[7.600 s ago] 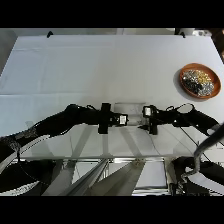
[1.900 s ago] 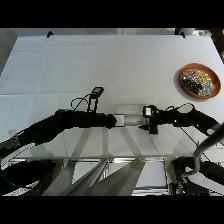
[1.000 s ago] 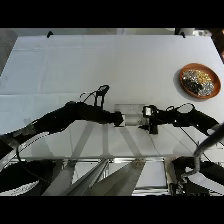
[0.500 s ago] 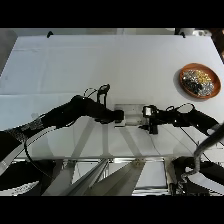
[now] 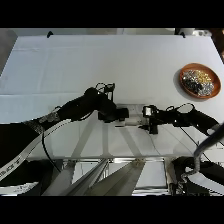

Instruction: Fold the box and place the chain.

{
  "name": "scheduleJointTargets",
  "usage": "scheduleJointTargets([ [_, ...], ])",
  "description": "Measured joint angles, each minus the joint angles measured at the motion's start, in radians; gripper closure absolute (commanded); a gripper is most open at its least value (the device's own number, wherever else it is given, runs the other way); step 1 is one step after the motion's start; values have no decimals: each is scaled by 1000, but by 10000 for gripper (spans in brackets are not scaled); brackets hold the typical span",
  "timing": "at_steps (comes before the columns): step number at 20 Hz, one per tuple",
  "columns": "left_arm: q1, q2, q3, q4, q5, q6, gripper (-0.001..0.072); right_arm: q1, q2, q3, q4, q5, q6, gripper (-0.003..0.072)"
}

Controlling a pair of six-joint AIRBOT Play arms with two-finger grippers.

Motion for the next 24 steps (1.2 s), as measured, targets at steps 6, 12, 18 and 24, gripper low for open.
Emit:
scheduleJointTargets([
  [6,-38,-29,14,81,23,-102,365,0,0,0,0,0,0,278],
  [12,-74,-33,15,186,59,-165,577,0,0,0,0,0,0,278],
  [18,-114,-39,16,259,79,-182,626,0,0,0,0,2,1,278],
  [24,-134,-51,13,258,109,-177,461,0,1,0,-3,3,-3,279],
])
